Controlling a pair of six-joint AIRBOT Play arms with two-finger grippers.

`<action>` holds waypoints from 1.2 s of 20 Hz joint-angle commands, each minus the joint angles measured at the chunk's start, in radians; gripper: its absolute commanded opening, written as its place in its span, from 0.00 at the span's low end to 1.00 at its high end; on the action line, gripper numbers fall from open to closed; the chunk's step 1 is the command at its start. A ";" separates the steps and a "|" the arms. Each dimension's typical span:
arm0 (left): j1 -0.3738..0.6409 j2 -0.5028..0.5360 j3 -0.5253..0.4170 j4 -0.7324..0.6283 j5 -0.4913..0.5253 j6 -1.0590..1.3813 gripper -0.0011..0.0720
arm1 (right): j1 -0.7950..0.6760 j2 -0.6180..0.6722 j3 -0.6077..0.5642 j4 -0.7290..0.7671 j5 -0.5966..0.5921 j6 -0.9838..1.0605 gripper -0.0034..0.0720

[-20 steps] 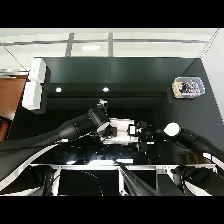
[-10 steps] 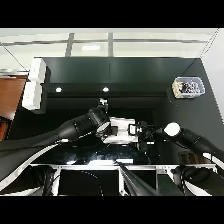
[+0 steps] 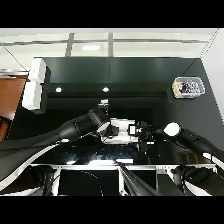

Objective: Fold the box and place the chain.

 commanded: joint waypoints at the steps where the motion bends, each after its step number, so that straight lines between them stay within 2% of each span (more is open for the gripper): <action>1: 0.001 -0.019 0.001 0.002 -0.029 0.000 0.60 | 0.001 0.000 0.000 0.001 0.001 0.001 0.31; 2: 0.001 -0.024 0.001 0.001 -0.028 0.000 0.59 | 0.001 0.000 0.000 0.001 0.001 0.001 0.31; 4: 0.000 -0.024 0.002 -0.001 -0.026 0.000 0.49 | 0.001 0.000 0.000 0.001 0.001 0.001 0.31; 6: 0.000 -0.024 0.002 -0.001 -0.026 0.000 0.49 | 0.001 0.000 0.000 0.001 0.001 0.001 0.31; 7: 0.000 -0.024 0.002 -0.002 -0.025 0.000 0.46 | 0.001 0.000 0.000 0.001 0.001 0.002 0.31; 8: 0.000 -0.024 0.002 -0.002 -0.024 0.000 0.30 | 0.001 0.000 0.000 0.001 0.001 0.002 0.31; 9: 0.000 -0.024 0.002 -0.002 -0.023 0.000 0.23 | 0.001 0.000 0.000 0.001 0.001 0.001 0.31; 10: 0.000 -0.024 0.002 -0.002 -0.021 0.000 0.20 | 0.001 0.000 0.000 0.001 0.001 0.001 0.31; 11: 0.000 -0.024 0.002 -0.002 -0.021 0.001 0.04 | 0.001 0.000 0.000 0.001 0.001 0.001 0.31; 18: 0.000 -0.024 0.002 -0.001 -0.015 0.003 0.05 | 0.001 0.000 0.000 0.001 0.001 0.002 0.32; 19: 0.000 -0.024 0.002 -0.001 -0.016 0.003 0.05 | 0.001 0.000 0.000 0.001 0.000 0.012 0.55; 20: 0.001 -0.024 0.002 -0.001 -0.016 0.003 0.05 | 0.000 0.001 0.002 0.001 0.000 0.039 0.93; 22: 0.001 -0.024 0.002 -0.001 -0.017 0.003 0.05 | -0.002 0.011 0.012 -0.023 0.008 0.083 0.93; 24: 0.001 -0.024 0.002 -0.001 -0.017 0.003 0.05 | -0.008 0.053 0.039 -0.137 0.060 0.196 0.93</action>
